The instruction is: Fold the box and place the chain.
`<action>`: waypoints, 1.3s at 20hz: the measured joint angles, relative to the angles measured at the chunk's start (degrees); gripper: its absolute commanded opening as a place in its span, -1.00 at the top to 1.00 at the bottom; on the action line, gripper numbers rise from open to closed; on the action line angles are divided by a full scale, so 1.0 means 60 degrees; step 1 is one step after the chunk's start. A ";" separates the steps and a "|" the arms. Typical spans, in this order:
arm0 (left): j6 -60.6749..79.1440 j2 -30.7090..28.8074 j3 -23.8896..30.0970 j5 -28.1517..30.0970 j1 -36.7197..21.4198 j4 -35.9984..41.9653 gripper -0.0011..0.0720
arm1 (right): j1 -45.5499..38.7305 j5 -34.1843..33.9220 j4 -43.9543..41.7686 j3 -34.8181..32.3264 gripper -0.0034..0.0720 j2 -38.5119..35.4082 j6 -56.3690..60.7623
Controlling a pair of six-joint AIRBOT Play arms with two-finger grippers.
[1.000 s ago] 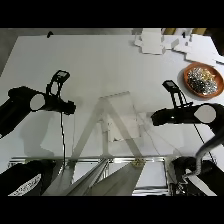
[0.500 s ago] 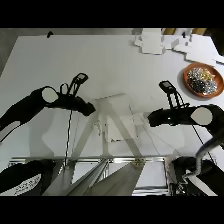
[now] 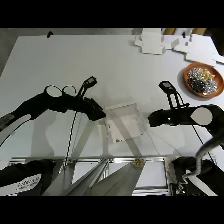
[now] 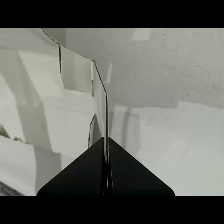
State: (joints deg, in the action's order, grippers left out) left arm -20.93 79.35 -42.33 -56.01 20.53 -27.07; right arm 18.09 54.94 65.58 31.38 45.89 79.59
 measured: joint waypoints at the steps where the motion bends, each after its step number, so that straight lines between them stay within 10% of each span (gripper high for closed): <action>1: 0.0219 0.0069 -0.0004 -0.0120 -0.0087 0.0087 -0.64 | 0.0004 0.0004 -0.0004 0.0000 0.87 0.0000 0.0004; 11: 0.0892 0.0087 -0.0044 -0.1377 -0.2197 -0.0022 -0.64 | 0.0004 0.0080 -0.0007 0.0000 0.87 0.0000 0.0022; 26: 0.2721 0.1399 -0.0047 -0.1180 -0.0466 0.2171 -0.57 | 0.0004 0.0208 -0.0011 0.0000 0.87 0.0000 0.0022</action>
State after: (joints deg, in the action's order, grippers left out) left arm -4.60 87.74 -42.61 -63.09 17.74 -14.04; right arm 18.11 56.18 65.52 31.38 45.89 79.72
